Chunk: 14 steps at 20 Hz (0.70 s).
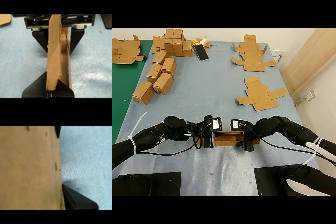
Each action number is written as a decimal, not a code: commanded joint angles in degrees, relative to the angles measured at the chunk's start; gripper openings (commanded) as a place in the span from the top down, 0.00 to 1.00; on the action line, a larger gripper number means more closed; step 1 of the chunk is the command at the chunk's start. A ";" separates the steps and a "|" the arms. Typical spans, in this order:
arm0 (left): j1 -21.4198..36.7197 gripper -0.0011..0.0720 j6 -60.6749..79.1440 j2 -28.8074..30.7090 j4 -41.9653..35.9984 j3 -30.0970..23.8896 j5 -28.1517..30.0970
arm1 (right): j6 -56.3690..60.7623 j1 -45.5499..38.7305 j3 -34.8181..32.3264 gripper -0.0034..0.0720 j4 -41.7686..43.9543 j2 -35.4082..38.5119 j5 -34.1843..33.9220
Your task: Fold the box.
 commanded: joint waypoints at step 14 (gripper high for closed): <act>0.00 0.52 -2.01 0.31 -0.02 0.13 3.02 | 0.20 0.00 0.04 0.28 -0.07 -0.02 0.00</act>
